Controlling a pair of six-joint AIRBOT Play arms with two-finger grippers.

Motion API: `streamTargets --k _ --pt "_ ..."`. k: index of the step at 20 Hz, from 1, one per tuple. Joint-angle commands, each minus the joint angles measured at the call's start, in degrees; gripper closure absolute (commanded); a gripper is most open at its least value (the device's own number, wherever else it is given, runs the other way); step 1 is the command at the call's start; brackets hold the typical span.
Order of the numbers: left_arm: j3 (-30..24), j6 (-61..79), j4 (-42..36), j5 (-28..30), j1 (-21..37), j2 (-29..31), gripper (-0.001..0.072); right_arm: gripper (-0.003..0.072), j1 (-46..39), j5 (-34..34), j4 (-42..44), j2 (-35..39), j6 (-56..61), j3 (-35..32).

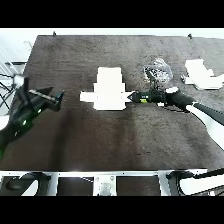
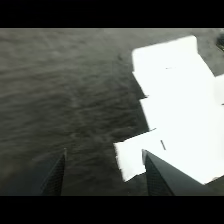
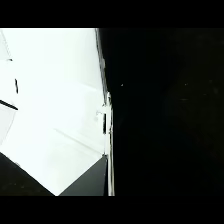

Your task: Fold the box and place the chain.

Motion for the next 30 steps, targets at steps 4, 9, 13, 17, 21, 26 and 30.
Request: streamTargets --k 4,9,13,17,21,26,30 --pt "30.2 -18.8 15.1 -23.1 0.0 -34.2 0.0176 0.0677 0.3 -1.5 0.7 0.0 -2.6 -0.5" --pt "55.1 -35.8 27.4 -38.4 -0.7 -51.8 0.0177 0.0677 0.3 -3.2 0.7 0.0 -4.0 -0.5" --pt "76.2 -47.1 39.3 -47.7 -3.5 -65.8 0.0177 0.0677 0.2 -3.2 0.7 0.0 -4.4 -0.5" --pt "86.3 -48.1 39.9 -48.9 -6.3 -72.9 0.0177 0.0676 0.3 -3.2 0.7 0.0 -4.4 -0.5" --pt "87.5 -48.1 40.0 -45.6 -7.6 -75.7 0.0177 0.0676 0.3 -3.2 0.5 0.0 -4.7 -0.5" --pt "87.5 -45.6 37.6 -45.5 -9.1 -78.4 0.0177 0.0676 0.3 -3.2 0.6 0.0 -5.5 -0.5" --pt "87.5 -43.9 36.1 -44.5 -9.6 -78.9 0.0228 0.0676 0.3 -3.2 0.5 0.0 -5.5 -0.5"
